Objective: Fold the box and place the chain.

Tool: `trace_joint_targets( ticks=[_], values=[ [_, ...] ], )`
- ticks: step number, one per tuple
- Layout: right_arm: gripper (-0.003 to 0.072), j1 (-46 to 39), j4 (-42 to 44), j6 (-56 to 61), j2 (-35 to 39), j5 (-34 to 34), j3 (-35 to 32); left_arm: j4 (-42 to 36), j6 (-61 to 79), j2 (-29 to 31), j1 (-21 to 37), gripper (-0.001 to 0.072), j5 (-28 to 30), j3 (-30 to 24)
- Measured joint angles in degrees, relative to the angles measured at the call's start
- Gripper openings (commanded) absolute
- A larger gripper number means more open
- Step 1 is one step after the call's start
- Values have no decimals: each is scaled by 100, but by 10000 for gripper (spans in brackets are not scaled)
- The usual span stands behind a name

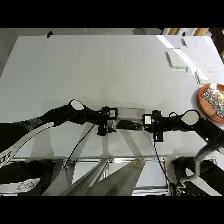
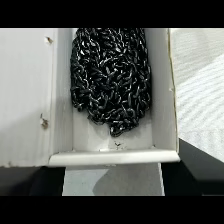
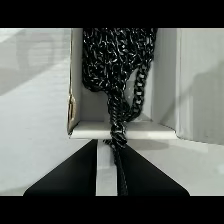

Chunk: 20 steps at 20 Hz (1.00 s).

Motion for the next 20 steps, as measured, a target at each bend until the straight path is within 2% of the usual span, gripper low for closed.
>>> trace_joint_targets(
  ticks=[3,5,12,17,20],
  values=[
    [98,-2,7,0,0,-44,0,0,0,0,0,273,0,0],
    [21,-2,44,2,0,-50,0,0,0,0,0,273,0,0],
    [20,0,-26,245,63,-13,0,0,0,0,0,273,0,0],
    [20,-2,-649,1029,752,243,173,0,0,0,0,273,0,0],
    [20,9,-568,1274,1110,658,496,0,2,0,0,273,0,0]
  ],
)
